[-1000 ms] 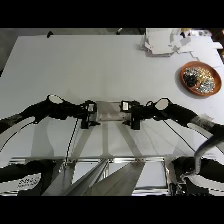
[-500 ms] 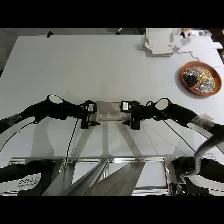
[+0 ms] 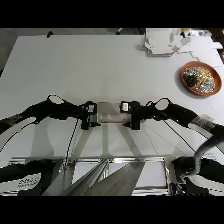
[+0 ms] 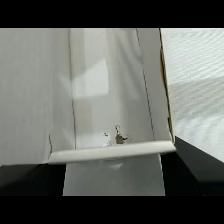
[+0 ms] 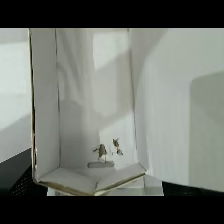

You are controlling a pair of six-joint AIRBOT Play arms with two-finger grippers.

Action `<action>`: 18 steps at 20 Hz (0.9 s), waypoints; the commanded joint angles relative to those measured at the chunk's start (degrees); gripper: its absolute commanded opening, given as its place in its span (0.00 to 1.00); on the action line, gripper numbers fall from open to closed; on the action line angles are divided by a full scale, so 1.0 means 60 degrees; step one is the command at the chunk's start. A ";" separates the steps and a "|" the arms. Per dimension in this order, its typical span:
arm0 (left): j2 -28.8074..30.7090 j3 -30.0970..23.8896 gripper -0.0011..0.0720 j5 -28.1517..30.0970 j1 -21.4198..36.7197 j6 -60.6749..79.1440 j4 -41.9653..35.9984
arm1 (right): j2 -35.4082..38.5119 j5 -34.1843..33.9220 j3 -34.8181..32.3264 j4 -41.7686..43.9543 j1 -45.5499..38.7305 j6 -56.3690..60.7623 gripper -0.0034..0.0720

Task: Fold the box and place the chain.

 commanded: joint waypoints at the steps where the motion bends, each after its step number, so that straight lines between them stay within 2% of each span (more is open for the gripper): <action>1: 0.0004 0.0004 0.06 0.0044 0.0007 -0.0004 -0.0004 | 0.0306 0.0175 0.0007 -0.1198 0.0000 0.0889 0.98; 10: 0.0004 0.0004 0.06 0.0044 0.0007 -0.0007 -0.0004 | 0.2102 0.1402 0.0007 -0.4648 0.0000 0.4350 0.95; 11: 0.0004 0.0004 0.06 0.0044 0.0007 -0.0004 -0.0004 | 0.2317 0.1614 0.0007 -0.5053 0.0000 0.4772 0.94; 12: 0.0004 0.0004 0.06 0.0044 0.0007 -0.0007 -0.0004 | 0.2572 0.1821 0.0007 -0.5348 0.0000 0.5173 0.87; 14: 0.0007 0.0004 0.06 0.0044 0.0007 -0.0004 -0.0004 | 0.2947 0.2127 0.0007 -0.5122 0.0000 0.5446 0.76; 17: 0.0004 0.0004 0.06 0.0044 0.0007 -0.0004 -0.0004 | 0.3075 0.2237 0.0007 -0.3209 0.0004 0.5417 0.72; 18: 0.0004 0.0004 0.06 0.0044 0.0007 -0.0007 -0.0004 | 0.3071 0.2208 0.0007 -0.2524 0.0004 0.5224 0.55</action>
